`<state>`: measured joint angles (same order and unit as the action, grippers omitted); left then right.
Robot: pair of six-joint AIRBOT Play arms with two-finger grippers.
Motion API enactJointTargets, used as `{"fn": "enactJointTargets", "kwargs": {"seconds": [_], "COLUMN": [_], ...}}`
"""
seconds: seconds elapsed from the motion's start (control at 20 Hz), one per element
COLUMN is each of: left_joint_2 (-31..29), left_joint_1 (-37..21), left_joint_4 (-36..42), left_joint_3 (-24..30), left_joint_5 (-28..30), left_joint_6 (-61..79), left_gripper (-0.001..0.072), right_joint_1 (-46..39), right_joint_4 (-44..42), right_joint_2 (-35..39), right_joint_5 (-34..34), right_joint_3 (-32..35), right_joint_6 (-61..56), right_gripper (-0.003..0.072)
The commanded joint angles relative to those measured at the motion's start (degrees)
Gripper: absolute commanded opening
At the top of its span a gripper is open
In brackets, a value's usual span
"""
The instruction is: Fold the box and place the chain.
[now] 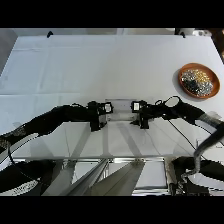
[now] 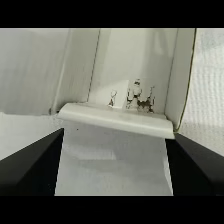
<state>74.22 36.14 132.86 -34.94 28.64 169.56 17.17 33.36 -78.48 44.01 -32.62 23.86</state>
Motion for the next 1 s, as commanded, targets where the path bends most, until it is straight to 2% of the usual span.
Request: {"fn": "enactJointTargets", "kwargs": {"seconds": [0.0,0.2,0.75,0.95], "left_joint_2": [0.0,0.0,-1.6,0.6], "left_joint_1": [1.2,2.9,3.3,3.1], "left_joint_4": [0.4,0.4,-0.2,0.0], "left_joint_3": [-0.1,-0.1,-0.1,-0.1], "left_joint_5": [-0.5,-1.6,-1.1,0.3], "left_joint_6": [0.0,0.0,0.0,0.0], "left_gripper": [0.0701,0.0701,0.0698,0.0672], "right_joint_1": [0.0,0.0,0.0,0.0], "right_joint_4": [0.0,0.0,0.0,0.0], "right_joint_2": [0.0,0.0,0.0,0.0], "right_joint_5": [0.1,0.1,0.1,0.1], "right_joint_3": [0.0,0.0,0.0,0.0], "right_joint_6": [0.0,0.0,0.0,0.0], "right_gripper": [0.0398,0.0398,0.0398,0.0398]}}
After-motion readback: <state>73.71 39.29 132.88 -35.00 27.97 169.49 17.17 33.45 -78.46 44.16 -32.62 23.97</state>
